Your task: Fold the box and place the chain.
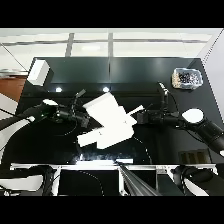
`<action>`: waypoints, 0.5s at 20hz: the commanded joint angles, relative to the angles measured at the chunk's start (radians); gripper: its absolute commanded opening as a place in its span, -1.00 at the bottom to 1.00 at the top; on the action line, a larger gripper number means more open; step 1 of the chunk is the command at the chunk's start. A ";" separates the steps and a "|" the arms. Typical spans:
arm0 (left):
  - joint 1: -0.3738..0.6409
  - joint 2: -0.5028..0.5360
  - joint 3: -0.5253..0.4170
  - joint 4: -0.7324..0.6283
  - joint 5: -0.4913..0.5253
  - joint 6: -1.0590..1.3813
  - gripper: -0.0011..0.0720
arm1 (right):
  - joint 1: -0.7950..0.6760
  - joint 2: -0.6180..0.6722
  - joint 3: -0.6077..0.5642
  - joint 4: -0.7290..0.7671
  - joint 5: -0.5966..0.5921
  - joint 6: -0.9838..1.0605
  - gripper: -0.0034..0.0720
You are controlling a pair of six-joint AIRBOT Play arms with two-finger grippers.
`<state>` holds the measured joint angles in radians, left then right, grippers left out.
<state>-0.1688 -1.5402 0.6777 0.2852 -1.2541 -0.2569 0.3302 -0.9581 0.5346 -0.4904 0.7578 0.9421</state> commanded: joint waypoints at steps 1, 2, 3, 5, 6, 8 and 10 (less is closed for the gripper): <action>0.014 -0.017 0.000 -0.006 -0.037 0.052 0.38 | 0.001 0.000 0.000 -0.001 -0.003 0.000 -0.78; 0.023 -0.017 0.000 -0.006 -0.037 0.052 0.36 | 0.001 0.000 0.000 -0.001 -0.003 0.000 -0.78; 0.032 -0.017 0.000 -0.006 -0.038 0.052 0.36 | 0.001 0.000 0.000 -0.002 -0.003 0.000 -0.78; 0.051 -0.017 0.000 -0.005 -0.043 0.052 0.35 | 0.001 0.000 0.000 -0.009 -0.003 0.000 -0.78; 0.063 -0.017 0.000 -0.005 -0.052 0.052 0.34 | 0.001 0.000 0.000 -0.010 -0.003 0.000 -0.78; 0.079 -0.017 0.000 0.005 -0.081 0.052 0.03 | 0.001 0.000 0.000 -0.009 -0.003 0.000 -0.78; 0.081 -0.017 0.000 0.043 -0.094 0.051 -0.05 | 0.001 0.000 0.000 -0.009 -0.003 0.000 -0.78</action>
